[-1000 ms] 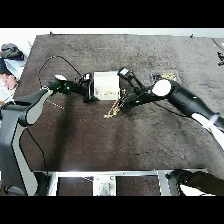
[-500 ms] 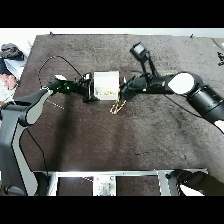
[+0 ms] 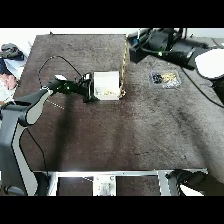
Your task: Fold the box and place the chain.
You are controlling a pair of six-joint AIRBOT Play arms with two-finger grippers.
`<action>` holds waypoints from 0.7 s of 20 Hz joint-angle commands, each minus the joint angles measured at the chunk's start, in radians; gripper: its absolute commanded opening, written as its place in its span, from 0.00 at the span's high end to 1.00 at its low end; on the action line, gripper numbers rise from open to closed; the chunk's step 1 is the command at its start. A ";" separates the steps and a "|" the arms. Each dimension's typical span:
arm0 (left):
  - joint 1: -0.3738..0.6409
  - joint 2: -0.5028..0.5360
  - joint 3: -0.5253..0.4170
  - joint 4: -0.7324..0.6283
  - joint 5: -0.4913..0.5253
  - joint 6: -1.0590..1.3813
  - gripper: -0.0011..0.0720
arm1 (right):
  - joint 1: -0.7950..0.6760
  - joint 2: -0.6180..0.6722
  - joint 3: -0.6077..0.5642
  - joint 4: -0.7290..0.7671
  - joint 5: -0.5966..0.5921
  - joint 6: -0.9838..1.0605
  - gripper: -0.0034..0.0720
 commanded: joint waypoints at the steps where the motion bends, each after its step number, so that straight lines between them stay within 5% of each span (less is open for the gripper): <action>1: 0.000 0.000 0.001 0.000 0.000 0.000 0.25 | 0.000 0.001 0.057 -0.087 -0.096 -0.006 0.95; 9: 0.000 0.000 0.001 0.000 0.000 0.000 0.25 | -0.008 -0.071 0.076 -0.127 -0.155 0.053 0.95; 14: 0.000 0.000 0.001 0.000 0.000 0.000 0.25 | 0.027 -0.125 0.240 -0.120 -0.137 0.054 0.95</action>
